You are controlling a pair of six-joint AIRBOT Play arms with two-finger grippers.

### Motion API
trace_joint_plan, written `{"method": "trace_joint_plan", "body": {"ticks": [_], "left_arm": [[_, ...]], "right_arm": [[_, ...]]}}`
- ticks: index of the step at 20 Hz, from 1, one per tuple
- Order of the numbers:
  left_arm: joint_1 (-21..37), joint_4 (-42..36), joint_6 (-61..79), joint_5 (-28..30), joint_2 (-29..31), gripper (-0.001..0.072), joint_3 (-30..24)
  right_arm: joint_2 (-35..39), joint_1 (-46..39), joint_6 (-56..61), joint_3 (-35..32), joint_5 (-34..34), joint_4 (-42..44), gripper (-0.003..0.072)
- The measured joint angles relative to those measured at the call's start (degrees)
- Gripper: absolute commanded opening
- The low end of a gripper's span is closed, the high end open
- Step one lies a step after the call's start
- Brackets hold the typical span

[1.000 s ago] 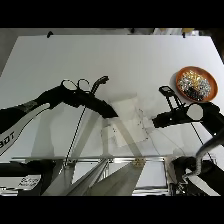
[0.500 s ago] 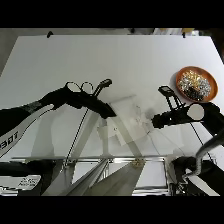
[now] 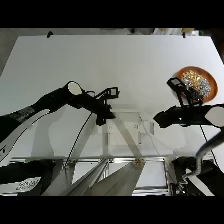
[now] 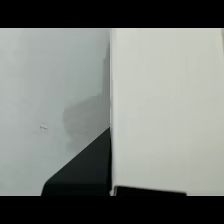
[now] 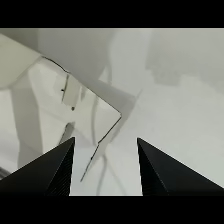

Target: Fold the box and place the chain.

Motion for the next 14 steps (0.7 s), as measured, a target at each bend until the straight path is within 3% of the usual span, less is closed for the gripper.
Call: {"method": "trace_joint_plan", "body": {"ticks": [4, 14], "left_arm": [[-1.40, 1.20, 3.19, 4.42, -0.09, 0.0001, 0.00], [-1.90, -1.33, 4.48, 9.11, -2.95, 0.0001, 0.00]], "right_arm": [[2.47, 0.00, -0.37, 0.28, 1.51, 0.04, 0.0432], [3.37, 0.00, -1.07, 0.35, 1.99, 0.00, 0.0432]]}}
